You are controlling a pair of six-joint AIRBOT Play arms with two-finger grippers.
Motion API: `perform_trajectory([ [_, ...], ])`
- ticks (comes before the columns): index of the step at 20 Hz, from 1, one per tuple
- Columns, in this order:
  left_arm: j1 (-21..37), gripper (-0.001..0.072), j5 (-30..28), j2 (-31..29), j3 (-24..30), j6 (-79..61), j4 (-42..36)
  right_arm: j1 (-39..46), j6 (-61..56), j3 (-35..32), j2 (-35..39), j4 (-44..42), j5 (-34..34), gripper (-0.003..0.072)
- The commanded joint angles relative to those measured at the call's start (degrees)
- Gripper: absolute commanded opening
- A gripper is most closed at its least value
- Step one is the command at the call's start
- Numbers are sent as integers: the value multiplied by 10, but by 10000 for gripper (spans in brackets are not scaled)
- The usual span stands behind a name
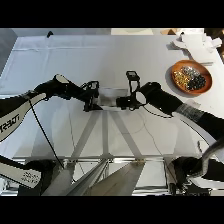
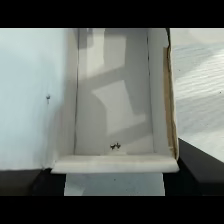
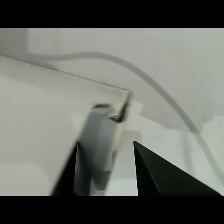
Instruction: Fold the box and place the chain.
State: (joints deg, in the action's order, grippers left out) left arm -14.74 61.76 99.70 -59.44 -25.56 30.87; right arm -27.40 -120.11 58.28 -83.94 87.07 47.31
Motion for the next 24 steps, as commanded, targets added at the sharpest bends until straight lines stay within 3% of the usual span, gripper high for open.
perform_trajectory([
  [1, 0, 211, 0, 0, 0, 0, 0, -1, -19, 3, -1, 40, 43, 355],
  [8, 0, 211, 0, 0, 0, 0, 0, -1, -18, 58, -1, 26, 44, 366],
  [17, 0, 211, 0, 0, 0, 0, 0, -4, -19, 74, -41, 40, 74, 363],
  [24, 0, 211, 0, 0, 0, 0, 0, -4, -47, 135, -91, 70, 144, 351],
])
